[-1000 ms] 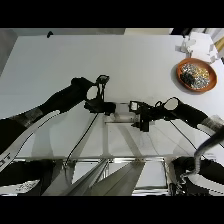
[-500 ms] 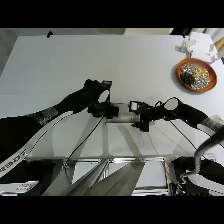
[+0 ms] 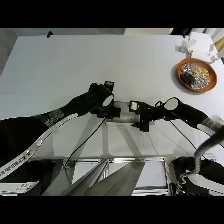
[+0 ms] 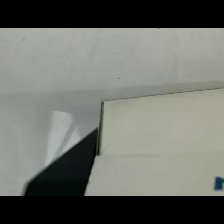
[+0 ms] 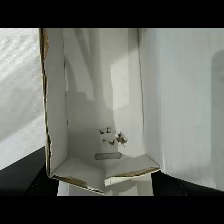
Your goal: Fold the box and place the chain.
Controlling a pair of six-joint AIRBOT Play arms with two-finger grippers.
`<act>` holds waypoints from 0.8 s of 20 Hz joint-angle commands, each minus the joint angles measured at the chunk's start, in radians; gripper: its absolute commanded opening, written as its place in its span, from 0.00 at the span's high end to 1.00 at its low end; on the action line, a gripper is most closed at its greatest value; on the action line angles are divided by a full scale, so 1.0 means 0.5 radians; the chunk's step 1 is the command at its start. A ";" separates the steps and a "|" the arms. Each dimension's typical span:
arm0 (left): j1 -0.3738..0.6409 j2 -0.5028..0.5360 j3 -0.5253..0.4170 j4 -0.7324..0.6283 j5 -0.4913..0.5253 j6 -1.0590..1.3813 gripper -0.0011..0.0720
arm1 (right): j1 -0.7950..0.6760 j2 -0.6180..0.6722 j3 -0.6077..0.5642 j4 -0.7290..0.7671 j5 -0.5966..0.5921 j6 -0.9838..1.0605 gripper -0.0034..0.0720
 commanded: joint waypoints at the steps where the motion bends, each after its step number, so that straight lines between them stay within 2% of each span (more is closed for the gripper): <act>1: -0.006 -0.008 0.001 0.021 -0.020 0.003 0.98 | -0.001 0.001 -0.001 -0.001 0.003 -0.002 0.56; 6: -0.006 -0.008 0.001 0.021 -0.074 0.050 0.96 | -0.001 0.001 -0.001 -0.001 0.003 -0.002 0.56; 8: -0.006 -0.008 0.001 0.021 -0.075 0.089 0.85 | -0.001 0.001 -0.001 -0.001 0.003 -0.002 0.56; 9: -0.006 -0.008 0.001 0.021 -0.072 0.092 0.84 | -0.001 0.001 -0.001 -0.001 0.003 -0.002 0.56; 16: -0.006 -0.025 0.001 0.011 -0.064 0.092 0.83 | -0.001 0.001 -0.001 -0.001 0.003 -0.002 0.56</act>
